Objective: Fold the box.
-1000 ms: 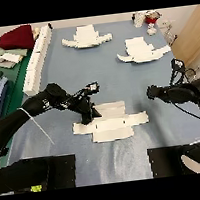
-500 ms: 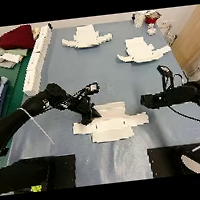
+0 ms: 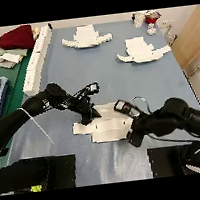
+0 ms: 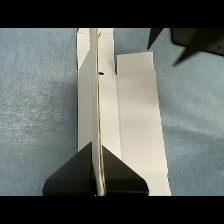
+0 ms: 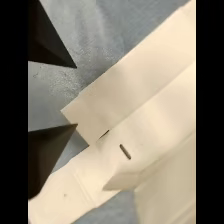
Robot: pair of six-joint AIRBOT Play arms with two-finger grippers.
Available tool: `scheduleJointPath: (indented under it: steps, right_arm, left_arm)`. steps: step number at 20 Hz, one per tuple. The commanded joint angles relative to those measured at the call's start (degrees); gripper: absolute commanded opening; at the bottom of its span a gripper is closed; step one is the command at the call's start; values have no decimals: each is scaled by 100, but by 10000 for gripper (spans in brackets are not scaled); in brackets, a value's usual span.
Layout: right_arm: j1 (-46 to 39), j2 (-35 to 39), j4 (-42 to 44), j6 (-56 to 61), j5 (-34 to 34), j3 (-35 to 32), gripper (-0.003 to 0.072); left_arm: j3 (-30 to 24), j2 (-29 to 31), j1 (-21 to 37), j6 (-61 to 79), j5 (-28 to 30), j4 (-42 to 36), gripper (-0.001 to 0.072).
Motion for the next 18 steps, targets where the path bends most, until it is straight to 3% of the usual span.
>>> scheduleJointPath:
  steps: [1, 3, 7, 12, 18]
  right_arm:
    - [1163, -409, -944, -184, 538, -4, 577]
    - [1161, -809, -1025, -35, 728, -2, 577]
    - [1161, -1283, -1976, 785, 1078, 11, 576]
    - [1161, -901, -2684, 1864, 1038, 188, 576]
    - [1161, -363, -2734, 1915, 697, 186, 631]
  left_arm:
    - [0, -2, 0, 4, 2, 0, 13]
    - [0, 0, 0, 2, 2, 0, 13]
    - [0, -2, 0, 2, 2, -2, 13]
    - [0, 0, 2, 2, 2, 0, 13]
    - [0, -2, 0, 4, 2, 0, 13]
